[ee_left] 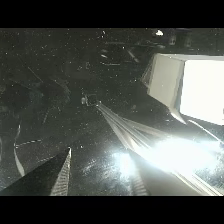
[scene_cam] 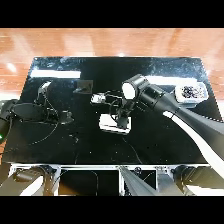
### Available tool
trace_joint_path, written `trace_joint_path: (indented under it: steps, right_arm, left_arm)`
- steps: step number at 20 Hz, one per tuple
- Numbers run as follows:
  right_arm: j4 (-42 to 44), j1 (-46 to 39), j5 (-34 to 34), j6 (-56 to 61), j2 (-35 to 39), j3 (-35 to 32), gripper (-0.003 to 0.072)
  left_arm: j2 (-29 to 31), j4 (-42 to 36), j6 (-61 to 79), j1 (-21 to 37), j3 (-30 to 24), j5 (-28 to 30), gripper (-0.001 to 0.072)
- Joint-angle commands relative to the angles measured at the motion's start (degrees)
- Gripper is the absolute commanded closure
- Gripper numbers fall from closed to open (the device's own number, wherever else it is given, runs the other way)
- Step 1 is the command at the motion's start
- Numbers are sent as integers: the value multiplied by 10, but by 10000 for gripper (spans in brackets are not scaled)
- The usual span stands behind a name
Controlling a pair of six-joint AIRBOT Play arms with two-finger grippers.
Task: Fold the box and place the chain.
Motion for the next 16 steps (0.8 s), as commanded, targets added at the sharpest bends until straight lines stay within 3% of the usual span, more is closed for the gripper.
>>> trace_joint_path:
  steps: [1,2,4,16]
  right_arm:
    - [0,1,2,1,-1,0,440]
    - [0,2,8,1,-1,0,438]
    - [2,1,28,9,-1,0,300]
    - [5,2,25,23,-20,-7,305]
  left_arm:
    - [0,0,0,0,0,0,251]
    - [0,0,0,0,0,0,251]
    - [0,0,0,0,0,0,251]
    - [0,0,0,0,0,0,251]
